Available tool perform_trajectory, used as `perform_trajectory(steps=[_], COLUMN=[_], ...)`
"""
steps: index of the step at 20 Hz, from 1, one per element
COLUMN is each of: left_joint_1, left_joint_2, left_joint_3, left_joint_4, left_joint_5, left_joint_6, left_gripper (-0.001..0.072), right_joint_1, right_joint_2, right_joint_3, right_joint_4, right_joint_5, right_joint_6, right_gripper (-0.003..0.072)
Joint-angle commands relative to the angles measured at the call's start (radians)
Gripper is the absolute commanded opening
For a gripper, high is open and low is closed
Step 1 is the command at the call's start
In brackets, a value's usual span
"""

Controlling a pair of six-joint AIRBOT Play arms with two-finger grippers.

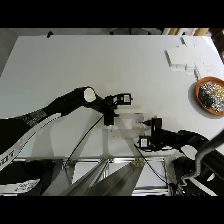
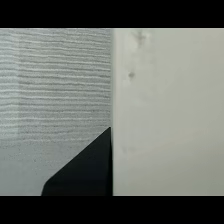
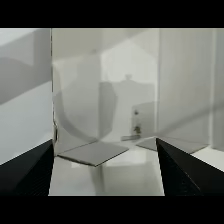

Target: Fold the box and place the chain.

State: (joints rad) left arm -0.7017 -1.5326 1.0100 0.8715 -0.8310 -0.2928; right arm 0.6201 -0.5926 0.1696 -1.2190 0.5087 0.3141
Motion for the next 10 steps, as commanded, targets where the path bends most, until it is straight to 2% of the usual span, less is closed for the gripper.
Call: perform_trajectory(steps=[1,3,10], left_joint_1=[0.0,0.0,0.0], left_joint_2=[0.001,0.001,0.001], left_joint_3=[0.001,0.001,0.001], left_joint_4=[0.0,0.0,0.0], left_joint_5=[0.0,0.0,0.0], left_joint_6=[0.0,0.0,0.0], left_gripper=[0.001,0.001,0.001], right_joint_1=[-0.042,-0.076,-0.193], right_joint_2=[-0.014,-0.02,-0.151], right_joint_3=[0.03,0.048,0.094], right_joint_4=[-0.003,0.006,0.305], right_joint_5=[-0.026,-0.021,0.056], right_joint_6=[-0.002,-0.003,-0.249], right_gripper=[0.0682,0.0682,0.0682])
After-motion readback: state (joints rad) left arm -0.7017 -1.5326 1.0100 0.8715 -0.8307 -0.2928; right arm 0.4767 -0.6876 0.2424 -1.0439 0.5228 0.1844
